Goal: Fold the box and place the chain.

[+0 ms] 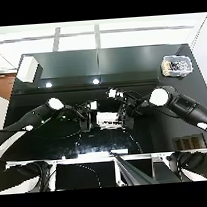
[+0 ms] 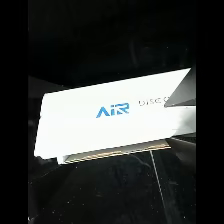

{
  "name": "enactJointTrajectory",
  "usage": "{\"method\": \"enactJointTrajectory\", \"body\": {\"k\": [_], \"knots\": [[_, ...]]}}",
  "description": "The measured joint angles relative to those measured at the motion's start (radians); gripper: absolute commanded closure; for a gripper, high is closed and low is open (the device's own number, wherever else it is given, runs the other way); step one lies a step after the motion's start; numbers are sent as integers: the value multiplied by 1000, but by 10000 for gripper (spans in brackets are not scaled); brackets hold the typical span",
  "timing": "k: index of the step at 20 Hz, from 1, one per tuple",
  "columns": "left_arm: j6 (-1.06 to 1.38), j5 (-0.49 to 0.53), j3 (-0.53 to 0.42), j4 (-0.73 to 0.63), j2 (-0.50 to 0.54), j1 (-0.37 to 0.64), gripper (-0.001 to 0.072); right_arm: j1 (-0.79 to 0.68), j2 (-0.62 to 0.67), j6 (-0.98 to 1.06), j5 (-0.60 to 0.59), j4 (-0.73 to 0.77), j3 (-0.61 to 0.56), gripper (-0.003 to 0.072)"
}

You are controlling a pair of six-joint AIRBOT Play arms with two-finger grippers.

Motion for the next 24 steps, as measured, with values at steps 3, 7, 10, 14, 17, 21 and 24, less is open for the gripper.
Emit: {"method": "enactJointTrajectory", "body": {"k": [3, 7, 10, 14, 17, 21, 24], "knots": [[0, 0, 0, 0, 0, 0, 225, 0, 0, 0, 3, -3, -3, 475], [0, 0, 0, 0, 0, 0, 226, 0, 0, 0, 5, -4, -6, 474], [0, 0, 0, 0, 0, 0, 225, 0, 0, 1, 6, -5, -6, 474], [0, 0, 0, 0, 0, 0, 225, 0, 0, 1, 7, -6, -6, 386], [0, 0, 0, -2, 0, 0, 225, 0, -1, 4, 14, -15, -9, 377], [0, 0, 0, -1, 0, 0, 225, 0, -1, 6, 3, -7, -18, 378], [0, 1, 0, 0, 0, 0, 226, 0, -3, 12, -5, -6, -19, 377]]}}
